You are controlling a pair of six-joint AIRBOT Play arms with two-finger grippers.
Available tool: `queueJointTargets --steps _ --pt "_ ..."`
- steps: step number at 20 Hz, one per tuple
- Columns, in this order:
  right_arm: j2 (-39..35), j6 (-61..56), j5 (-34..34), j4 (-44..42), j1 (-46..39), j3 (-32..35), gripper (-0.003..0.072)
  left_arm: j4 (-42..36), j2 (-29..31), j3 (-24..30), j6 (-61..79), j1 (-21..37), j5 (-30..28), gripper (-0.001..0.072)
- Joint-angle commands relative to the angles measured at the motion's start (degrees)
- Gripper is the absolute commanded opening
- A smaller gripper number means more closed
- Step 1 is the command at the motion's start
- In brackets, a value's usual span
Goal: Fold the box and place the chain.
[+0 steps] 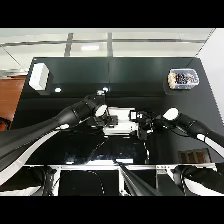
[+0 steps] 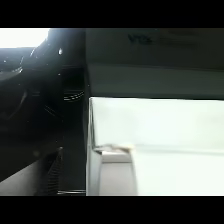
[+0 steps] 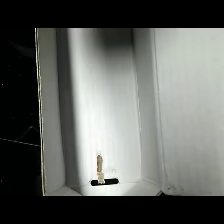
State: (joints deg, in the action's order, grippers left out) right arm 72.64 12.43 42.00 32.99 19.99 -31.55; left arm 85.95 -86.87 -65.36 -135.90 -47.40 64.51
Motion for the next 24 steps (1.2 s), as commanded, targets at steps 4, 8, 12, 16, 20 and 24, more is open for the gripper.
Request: queueJointTargets --steps 4,8,12,16,20,24 --pt "0.0 0.0 0.0 0.0 0.0 0.0 0.0128 2.6 -0.3 -0.2 -2.5 -0.3 -1.3 0.0266" --pt "0.0 0.0 0.3 0.0 0.0 0.0 0.0128 2.4 -0.6 -0.2 -2.1 -0.3 -1.5 0.0076" --pt "0.0 0.0 0.3 0.0 0.0 0.0 0.0128 1.4 -1.4 -0.2 -0.3 -0.4 -1.3 0.0022" --pt "0.0 -1.8 -1.1 0.0 0.0 0.0 0.0559 1.0 -1.3 -0.2 0.9 -0.4 -1.0 0.0022" --pt "-3.7 -4.5 1.2 2.8 -0.6 0.0 0.067 0.9 -1.3 -0.3 2.0 -0.2 -0.2 0.0022" --pt "-9.2 -7.1 4.2 10.9 -0.7 0.0 0.067 0.8 -1.3 -0.3 3.3 -0.1 0.8 0.0023"
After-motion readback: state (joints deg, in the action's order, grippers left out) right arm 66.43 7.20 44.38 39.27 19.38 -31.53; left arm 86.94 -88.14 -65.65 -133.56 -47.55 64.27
